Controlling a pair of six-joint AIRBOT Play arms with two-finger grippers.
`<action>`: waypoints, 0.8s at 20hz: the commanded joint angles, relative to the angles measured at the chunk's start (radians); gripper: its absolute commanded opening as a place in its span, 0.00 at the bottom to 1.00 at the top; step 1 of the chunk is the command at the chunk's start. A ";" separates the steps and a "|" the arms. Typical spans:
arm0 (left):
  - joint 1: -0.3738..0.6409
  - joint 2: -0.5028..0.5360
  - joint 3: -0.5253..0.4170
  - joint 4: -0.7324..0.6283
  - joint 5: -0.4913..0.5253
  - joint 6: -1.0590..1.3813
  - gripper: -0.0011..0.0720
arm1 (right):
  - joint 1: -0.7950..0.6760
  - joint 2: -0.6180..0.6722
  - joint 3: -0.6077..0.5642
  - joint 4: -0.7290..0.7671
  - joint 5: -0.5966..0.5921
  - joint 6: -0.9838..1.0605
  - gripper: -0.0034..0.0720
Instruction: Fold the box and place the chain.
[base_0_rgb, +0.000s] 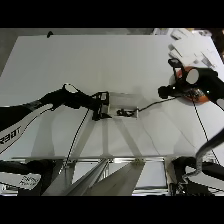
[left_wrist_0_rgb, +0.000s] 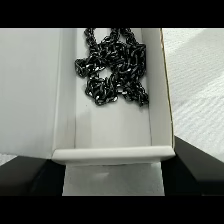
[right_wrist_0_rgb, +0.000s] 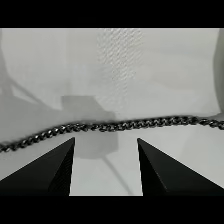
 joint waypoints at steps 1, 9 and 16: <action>0.000 0.000 0.000 0.000 0.000 0.000 0.13 | -0.007 -0.063 -0.013 0.000 -0.021 -0.011 0.51; 0.000 0.000 0.000 0.000 0.000 0.000 0.13 | -0.007 -0.112 -0.013 0.000 -0.027 -0.006 0.49; 0.000 0.000 0.000 0.000 0.000 0.000 0.13 | -0.007 -0.144 -0.013 -0.003 -0.034 0.004 0.27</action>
